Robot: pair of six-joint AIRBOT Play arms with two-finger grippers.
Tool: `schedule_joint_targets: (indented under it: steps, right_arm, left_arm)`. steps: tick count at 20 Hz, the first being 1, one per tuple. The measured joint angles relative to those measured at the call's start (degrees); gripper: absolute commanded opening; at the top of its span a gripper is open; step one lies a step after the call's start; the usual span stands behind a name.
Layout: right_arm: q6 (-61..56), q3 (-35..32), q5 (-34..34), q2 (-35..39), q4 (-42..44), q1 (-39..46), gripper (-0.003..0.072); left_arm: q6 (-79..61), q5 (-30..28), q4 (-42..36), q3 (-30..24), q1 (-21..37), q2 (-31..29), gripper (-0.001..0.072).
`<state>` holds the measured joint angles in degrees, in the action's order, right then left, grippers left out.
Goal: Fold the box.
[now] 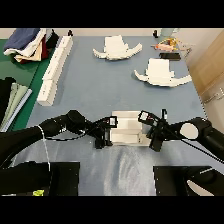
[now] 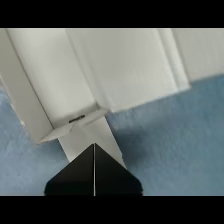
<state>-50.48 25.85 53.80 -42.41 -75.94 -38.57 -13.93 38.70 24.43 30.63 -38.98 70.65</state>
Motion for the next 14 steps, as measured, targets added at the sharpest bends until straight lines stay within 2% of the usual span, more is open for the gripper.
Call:
schedule_joint_targets:
  steps: [4, 7, 10, 14]
  right_arm:
    - [-31.9, 3.8, 10.6, 4.7, -18.4, 0.9, 0.0001]
    - [-50.7, 4.5, 17.0, 5.6, -24.9, 4.8, 0.0001]
    - [-59.1, 3.3, 17.9, 3.3, -22.1, 9.9, -0.0001]
    - [-58.5, 1.4, 12.9, -3.0, -12.2, 13.7, -0.0001]
  left_arm:
    - [0.0, 0.0, 0.0, 0.0, 0.0, 0.0, 0.052]
    - [0.0, -0.1, 0.0, 0.0, 0.0, 0.0, 0.052]
    - [0.0, -0.1, 0.0, 0.0, 0.0, 0.0, 0.052]
    - [0.0, -0.2, 0.0, 0.0, 0.0, 0.0, 0.052]
